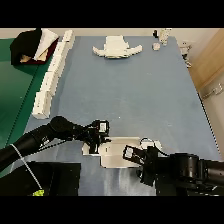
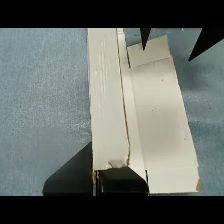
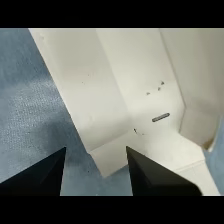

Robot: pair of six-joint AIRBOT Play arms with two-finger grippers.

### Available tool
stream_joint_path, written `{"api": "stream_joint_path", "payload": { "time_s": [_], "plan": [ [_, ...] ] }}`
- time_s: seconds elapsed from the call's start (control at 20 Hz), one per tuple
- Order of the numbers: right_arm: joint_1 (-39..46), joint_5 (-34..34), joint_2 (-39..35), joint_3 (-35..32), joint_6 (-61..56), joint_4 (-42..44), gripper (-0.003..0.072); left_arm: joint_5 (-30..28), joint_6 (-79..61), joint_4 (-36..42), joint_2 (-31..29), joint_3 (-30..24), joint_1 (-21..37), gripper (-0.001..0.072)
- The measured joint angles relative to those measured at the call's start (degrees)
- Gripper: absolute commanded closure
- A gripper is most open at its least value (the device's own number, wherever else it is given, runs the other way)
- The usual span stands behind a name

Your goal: Fold the box.

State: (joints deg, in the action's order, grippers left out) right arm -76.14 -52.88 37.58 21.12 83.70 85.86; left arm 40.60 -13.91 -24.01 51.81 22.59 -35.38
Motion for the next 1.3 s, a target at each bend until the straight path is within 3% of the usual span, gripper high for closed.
{"api": "stream_joint_path", "payload": {
  "time_s": [0.3,0.55,1.25,1.3],
  "plan": [
    [-2.4,3.5,4.3,-0.1,0.3,-6.8,0.01,0.0,0.0,0.0,0.0,0.0,0.0,0.0697],
    [-2.8,4.0,5.4,0.8,-7.3,-12.9,0.01,0.0,0.0,0.0,0.0,0.0,0.0,0.0697],
    [-2.9,-4.3,5.5,7.5,-22.9,-15.8,0.0096,0.0,0.0,0.0,0.0,0.0,0.0,0.0697],
    [-2.9,-4.8,5.5,7.5,-23.4,-15.9,-0.0016,0.0,0.0,0.0,0.0,0.0,0.0,0.0697]
  ]
}}
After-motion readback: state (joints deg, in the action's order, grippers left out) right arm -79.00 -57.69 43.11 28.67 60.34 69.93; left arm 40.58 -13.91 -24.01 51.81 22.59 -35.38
